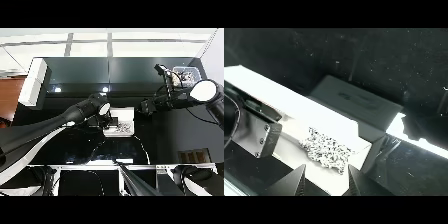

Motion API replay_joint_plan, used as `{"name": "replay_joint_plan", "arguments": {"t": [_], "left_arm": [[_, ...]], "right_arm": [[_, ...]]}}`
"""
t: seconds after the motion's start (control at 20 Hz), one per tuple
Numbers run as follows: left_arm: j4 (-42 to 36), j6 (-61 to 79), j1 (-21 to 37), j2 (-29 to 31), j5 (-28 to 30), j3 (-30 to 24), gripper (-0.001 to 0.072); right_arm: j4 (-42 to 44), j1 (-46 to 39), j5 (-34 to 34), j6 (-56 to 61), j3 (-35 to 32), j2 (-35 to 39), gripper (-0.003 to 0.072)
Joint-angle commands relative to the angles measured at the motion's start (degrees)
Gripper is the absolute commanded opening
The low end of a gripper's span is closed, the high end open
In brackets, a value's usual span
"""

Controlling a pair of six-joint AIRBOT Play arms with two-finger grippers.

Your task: Fold the box and place the chain.

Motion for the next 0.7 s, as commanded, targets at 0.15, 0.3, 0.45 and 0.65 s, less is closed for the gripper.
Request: {"name": "replay_joint_plan", "arguments": {"t": [0.15,0.3,0.45,0.65], "left_arm": [[10.95,2.75,-3.39,8.50,-5.22,1.36,0.0699],[21.18,8.37,-5.46,17.64,-10.64,-1.22,0.0699],[25.20,5.90,0.83,26.77,-13.70,-11.76,0.0699],[2.60,12.09,18.16,33.62,1.38,-29.22,0.0698]], "right_arm": [[-0.57,-0.26,0.61,-1.92,-0.02,0.11,0.0313],[-1.68,-0.26,0.90,-1.90,-0.02,0.11,0.0313],[-2.10,-0.26,0.90,-1.86,-0.02,0.11,0.0314],[-2.03,-0.26,0.85,-1.64,-0.02,0.11,0.0313]]}}
